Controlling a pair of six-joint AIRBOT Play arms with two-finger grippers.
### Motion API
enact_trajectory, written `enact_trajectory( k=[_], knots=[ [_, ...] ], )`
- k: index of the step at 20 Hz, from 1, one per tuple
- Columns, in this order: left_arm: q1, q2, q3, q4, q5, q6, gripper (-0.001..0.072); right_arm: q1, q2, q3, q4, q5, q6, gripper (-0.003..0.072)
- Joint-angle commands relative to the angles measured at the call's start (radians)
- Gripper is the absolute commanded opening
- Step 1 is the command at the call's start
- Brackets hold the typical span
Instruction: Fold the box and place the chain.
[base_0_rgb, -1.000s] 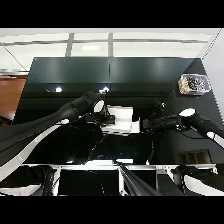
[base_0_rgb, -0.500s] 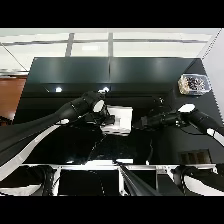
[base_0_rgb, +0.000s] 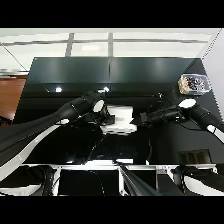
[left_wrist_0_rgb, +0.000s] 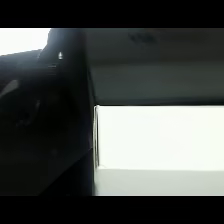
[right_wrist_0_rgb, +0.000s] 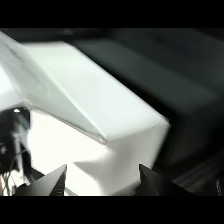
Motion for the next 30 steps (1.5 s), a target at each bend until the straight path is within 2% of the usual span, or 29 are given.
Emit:
enact_trajectory(
  k=[1,5,7,9,11,15,17,20,22,25,30],
  knots=[
    [0.001,-0.001,0.000,0.007,-0.006,0.000,0.0031,-0.001,0.000,0.005,-0.043,0.013,-0.002,0.0504],
    [0.001,-0.001,0.000,0.007,-0.006,0.000,0.0031,0.007,0.000,0.005,-0.046,-0.001,0.024,0.0503],
    [0.001,-0.001,0.000,0.007,-0.006,0.000,0.0031,0.044,0.000,0.006,-0.053,-0.043,0.065,0.0503],
    [0.001,-0.001,0.000,0.007,-0.006,0.000,0.0031,0.103,0.000,0.025,-0.084,-0.098,0.137,0.0468],
    [0.001,-0.001,0.000,0.007,-0.006,0.000,0.0031,0.170,0.000,0.075,-0.183,-0.143,0.264,0.0468],
    [0.001,-0.001,0.000,0.007,-0.006,0.000,0.0031,0.324,0.000,0.195,-0.498,-0.195,0.632,0.0468],
    [0.001,-0.001,0.000,0.007,-0.006,0.000,0.0031,0.383,0.000,0.241,-0.621,-0.190,0.768,0.0467],
    [0.001,-0.001,0.000,0.007,-0.006,0.000,0.0031,0.445,-0.001,0.280,-0.726,-0.173,0.918,0.0465],
    [0.001,-0.001,0.000,0.007,-0.006,0.000,0.0031,0.478,-0.002,0.295,-0.813,-0.166,1.018,0.0341],
    [0.001,-0.001,0.000,0.008,-0.006,0.000,0.0031,0.512,-0.014,0.322,-0.916,-0.122,1.164,0.0341],
    [0.001,-0.001,0.000,0.007,-0.006,0.000,0.0031,0.596,-0.110,0.442,-1.077,-0.003,1.292,0.0341]
  ],
)
